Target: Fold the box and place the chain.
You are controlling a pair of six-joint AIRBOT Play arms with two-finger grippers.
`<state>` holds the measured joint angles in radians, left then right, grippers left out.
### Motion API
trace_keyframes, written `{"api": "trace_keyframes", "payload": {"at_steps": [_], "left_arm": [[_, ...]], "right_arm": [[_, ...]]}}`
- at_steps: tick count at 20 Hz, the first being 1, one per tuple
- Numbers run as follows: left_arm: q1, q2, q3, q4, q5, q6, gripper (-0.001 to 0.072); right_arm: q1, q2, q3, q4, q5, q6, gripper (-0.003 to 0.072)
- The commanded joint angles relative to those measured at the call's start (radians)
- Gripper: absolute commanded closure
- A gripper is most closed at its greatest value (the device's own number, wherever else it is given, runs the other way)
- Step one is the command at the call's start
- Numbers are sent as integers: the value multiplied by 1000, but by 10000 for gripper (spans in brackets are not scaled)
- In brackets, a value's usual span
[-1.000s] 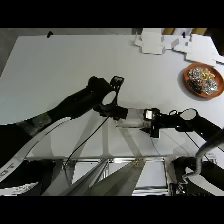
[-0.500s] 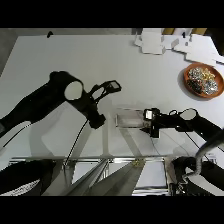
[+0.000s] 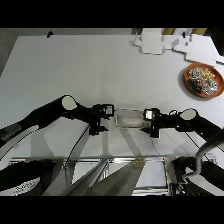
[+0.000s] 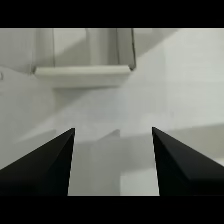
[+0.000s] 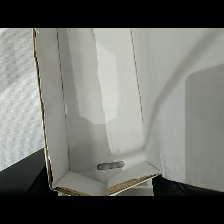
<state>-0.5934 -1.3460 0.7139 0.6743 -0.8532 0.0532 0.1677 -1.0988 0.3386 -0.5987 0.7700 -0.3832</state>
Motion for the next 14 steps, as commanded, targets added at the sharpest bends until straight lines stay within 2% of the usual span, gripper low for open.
{"api": "trace_keyframes", "payload": {"at_steps": [1, 3, 4, 5, 14], "left_arm": [[-7, -75, -19, -210, 105, 251, 177], [-19, -85, -19, -262, 125, 339, 171], [-21, -85, -19, -286, 123, 386, 75], [-25, -85, -19, -308, 128, 415, 14], [-26, -95, -19, -322, 76, 439, 13]], "right_arm": [[0, 0, 0, 0, 0, 0, 349], [0, 0, 0, 0, 0, 0, 349], [0, 0, 0, 0, 0, 0, 349], [0, 0, 0, 0, 0, 0, 349], [0, 0, 0, 0, 0, 0, 349]]}}
